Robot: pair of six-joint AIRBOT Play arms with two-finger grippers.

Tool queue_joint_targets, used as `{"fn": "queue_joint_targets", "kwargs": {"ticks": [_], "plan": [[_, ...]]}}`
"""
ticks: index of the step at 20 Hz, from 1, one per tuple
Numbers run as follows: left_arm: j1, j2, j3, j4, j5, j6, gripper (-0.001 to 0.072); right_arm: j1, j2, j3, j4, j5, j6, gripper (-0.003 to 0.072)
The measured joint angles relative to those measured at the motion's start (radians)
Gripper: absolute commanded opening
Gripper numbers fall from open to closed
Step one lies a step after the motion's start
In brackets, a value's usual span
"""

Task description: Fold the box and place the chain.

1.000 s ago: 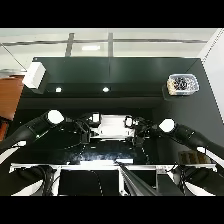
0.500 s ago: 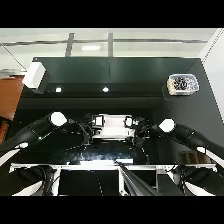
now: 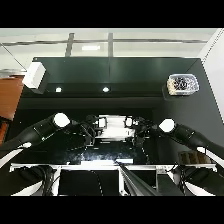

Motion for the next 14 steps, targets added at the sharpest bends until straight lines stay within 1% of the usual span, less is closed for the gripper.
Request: {"fn": "queue_joint_targets", "kwargs": {"ticks": [1,2,3,5,6,7,8,9,11,12,13,14], "plan": [[0.000,-0.001,0.000,0.001,0.001,0.000,0.0217,0.000,0.000,0.000,0.001,0.000,0.000,0.0342],[-0.001,-0.002,0.000,0.001,0.002,0.000,0.0306,0.000,0.000,0.000,0.001,0.000,0.000,0.0342],[-0.002,-0.003,0.000,0.001,0.003,0.000,0.0314,0.000,0.000,0.000,0.000,0.000,0.000,0.0342],[-0.002,-0.004,0.000,0.003,0.004,0.000,0.0312,0.000,0.000,0.000,0.000,0.000,0.000,0.0342],[-0.002,-0.004,0.000,0.003,0.003,0.000,0.0248,0.000,0.000,0.000,0.000,0.000,0.000,0.0342],[-0.002,-0.004,0.000,0.003,0.002,0.000,0.0153,0.000,0.000,0.000,0.001,0.000,0.000,0.0342],[-0.002,-0.004,0.000,0.004,-0.005,0.000,0.0227,0.000,0.000,0.000,0.002,0.000,0.002,0.0342],[-0.002,-0.004,0.000,0.003,-0.005,0.000,0.0322,0.000,0.000,0.000,0.002,0.000,0.002,0.0342],[-0.002,-0.004,0.000,0.003,0.000,-0.001,0.0410,0.000,0.000,0.000,0.001,0.000,0.000,0.0342],[-0.002,-0.004,0.000,0.003,0.000,-0.001,0.0409,0.000,0.000,0.000,0.000,0.000,0.000,0.0342],[-0.002,-0.004,0.000,0.003,0.000,-0.001,0.0392,0.000,0.000,0.000,0.000,0.000,0.000,0.0342],[-0.002,-0.004,0.000,0.003,-0.001,-0.002,0.0219,0.000,0.000,0.000,0.001,0.000,0.000,0.0342]]}}
